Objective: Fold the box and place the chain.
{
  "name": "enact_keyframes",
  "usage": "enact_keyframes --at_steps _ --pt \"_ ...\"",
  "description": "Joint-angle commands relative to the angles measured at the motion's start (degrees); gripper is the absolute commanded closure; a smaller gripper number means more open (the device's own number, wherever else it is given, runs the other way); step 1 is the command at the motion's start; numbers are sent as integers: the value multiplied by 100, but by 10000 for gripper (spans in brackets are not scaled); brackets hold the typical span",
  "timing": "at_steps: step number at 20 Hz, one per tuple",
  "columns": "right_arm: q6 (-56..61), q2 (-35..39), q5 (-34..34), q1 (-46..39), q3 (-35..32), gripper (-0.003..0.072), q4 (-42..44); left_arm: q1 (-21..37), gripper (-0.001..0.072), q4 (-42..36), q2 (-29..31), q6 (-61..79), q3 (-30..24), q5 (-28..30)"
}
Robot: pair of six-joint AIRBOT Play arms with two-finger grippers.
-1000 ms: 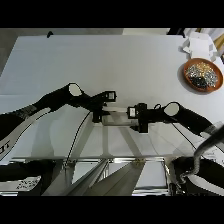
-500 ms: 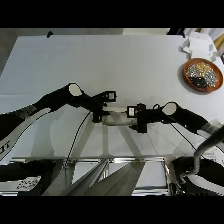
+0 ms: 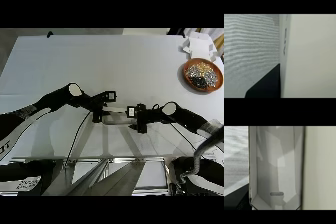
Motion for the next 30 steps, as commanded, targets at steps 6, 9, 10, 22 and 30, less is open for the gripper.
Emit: enact_keyframes --at_steps 6,9,10,22,30 --pt "-11 -4 20 2 0 288 -7 0 696 0 -2 0 0 4" --pt "-11 -2 22 2 0 288 -7 0 696 0 -2 0 0 2" --pt "-11 -2 22 2 0 288 -7 0 696 0 -2 0 0 4" --pt "-11 -2 22 2 0 288 -7 0 697 -85 -2 -2 0 -72" --pt "-11 -2 22 2 0 288 -7 13 191 179 157 -208 0 -127"
